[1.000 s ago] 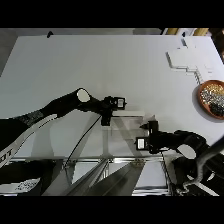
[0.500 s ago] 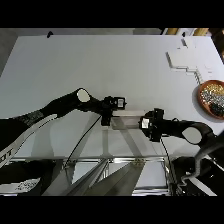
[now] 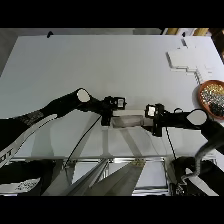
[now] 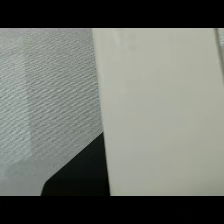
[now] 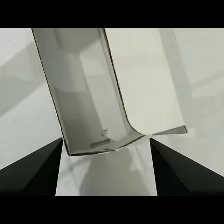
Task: Fold the box and place the chain.
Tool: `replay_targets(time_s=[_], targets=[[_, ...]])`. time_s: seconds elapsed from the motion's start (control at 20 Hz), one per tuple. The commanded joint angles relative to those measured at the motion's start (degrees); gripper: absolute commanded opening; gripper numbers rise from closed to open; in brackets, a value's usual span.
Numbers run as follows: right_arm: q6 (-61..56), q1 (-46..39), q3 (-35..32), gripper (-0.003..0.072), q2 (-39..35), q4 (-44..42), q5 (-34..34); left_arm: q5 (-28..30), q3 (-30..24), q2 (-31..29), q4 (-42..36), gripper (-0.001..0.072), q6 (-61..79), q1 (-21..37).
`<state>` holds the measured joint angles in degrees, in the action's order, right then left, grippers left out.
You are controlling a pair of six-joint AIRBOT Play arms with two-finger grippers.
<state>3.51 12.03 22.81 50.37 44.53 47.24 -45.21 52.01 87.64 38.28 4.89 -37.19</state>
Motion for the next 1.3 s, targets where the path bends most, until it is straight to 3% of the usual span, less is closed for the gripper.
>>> replay_targets(time_s=[0.0, 0.8, 1.25], targets=[[7.41, -2.58, 0.31, 0.0635, 2.82, -4.46, 2.10, -0.04, -0.02, 0.02, 0.04, 0.0009, 0.02, -0.04], [24.06, -4.52, 0.33, 0.0640, 16.13, -14.62, 5.44, -0.02, -0.02, 0.02, 0.04, 0.0009, 0.02, -0.04], [24.06, -4.52, 0.33, 0.0638, 19.80, -14.64, 2.99, -0.02, -0.02, 0.02, 0.04, 0.0009, 0.02, -0.04]])
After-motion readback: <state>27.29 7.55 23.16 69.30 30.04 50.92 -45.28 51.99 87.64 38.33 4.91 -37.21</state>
